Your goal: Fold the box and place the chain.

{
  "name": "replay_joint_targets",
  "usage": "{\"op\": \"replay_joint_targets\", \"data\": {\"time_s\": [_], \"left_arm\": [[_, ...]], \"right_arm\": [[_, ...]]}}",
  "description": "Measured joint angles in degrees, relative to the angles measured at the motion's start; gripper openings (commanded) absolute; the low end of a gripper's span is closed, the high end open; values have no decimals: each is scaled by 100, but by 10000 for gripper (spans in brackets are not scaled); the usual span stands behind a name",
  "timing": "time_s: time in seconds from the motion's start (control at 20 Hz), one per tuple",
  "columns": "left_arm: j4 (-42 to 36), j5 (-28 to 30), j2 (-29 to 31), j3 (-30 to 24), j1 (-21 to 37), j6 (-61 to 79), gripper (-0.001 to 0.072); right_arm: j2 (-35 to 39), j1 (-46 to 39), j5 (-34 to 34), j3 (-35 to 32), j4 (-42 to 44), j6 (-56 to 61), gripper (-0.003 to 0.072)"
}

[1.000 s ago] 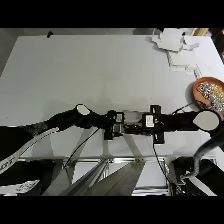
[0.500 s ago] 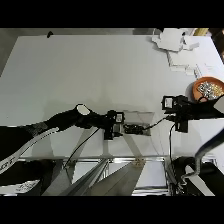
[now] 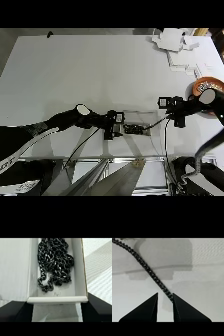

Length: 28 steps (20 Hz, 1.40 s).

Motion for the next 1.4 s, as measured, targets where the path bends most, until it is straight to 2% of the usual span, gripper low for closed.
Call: {"op": "replay_joint_targets", "data": {"time_s": [0.35, 0.8, 0.85, 0.9, 0.95, 1.0, 1.25, 1.4], "left_arm": [[0, 0, 0, 0, 2, 0, 218], [0, -2, 0, 0, 2, 0, 218], [0, -2, 0, 0, 0, 0, 218], [0, 0, 0, 0, 2, 0, 218], [0, 0, 0, 0, 2, 0, 218], [0, -2, 0, 0, 2, 0, 218], [0, 0, 0, 0, 0, 0, 218], [0, -2, 0, 0, 0, 0, 218]], "right_arm": [[-514, -7, -153, 0, -74, -269, 182], [-616, -7, -240, -46, -280, -313, 178], [-619, -7, -284, -87, -289, -313, 168], [-621, -7, -334, -144, -297, -315, 54], [-616, -9, -428, -184, -297, -323, 21], [-601, -13, -446, -214, -297, -319, 21], [-98, -9, -459, -297, -293, -256, 21], [509, -9, -98, -306, 111, -153, 21]]}}
